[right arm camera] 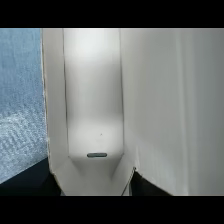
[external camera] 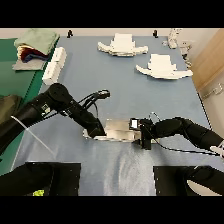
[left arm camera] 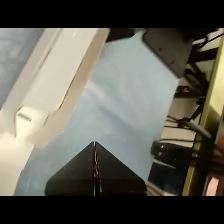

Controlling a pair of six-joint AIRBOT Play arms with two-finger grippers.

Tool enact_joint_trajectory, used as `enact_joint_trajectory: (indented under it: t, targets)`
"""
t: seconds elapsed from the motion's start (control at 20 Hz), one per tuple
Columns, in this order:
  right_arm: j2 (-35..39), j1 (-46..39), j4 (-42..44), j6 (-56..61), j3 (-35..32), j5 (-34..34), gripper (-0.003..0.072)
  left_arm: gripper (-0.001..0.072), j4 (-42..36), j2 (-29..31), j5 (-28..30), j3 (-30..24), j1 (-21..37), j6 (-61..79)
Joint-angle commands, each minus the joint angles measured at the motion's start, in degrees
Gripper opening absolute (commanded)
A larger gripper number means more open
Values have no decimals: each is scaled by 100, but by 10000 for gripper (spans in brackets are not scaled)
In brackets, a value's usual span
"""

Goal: Fold the box.

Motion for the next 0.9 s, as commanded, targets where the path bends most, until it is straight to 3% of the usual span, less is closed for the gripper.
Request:
enact_joint_trajectory:
  t: [0.0,0.3,0.6,0.85]
  targets:
    - [2,0,-7,-2,7,-2,517,12,-715,-380,597,289,-223,-348]
    - [2,0,-13,-2,7,0,517,12,-651,-1250,1572,654,160,-1204]
    - [2,0,-15,-2,7,0,518,12,-378,-2243,1513,654,162,-1679]
    - [2,0,-17,-2,7,-2,517,12,-417,-2376,1456,706,164,-1655]
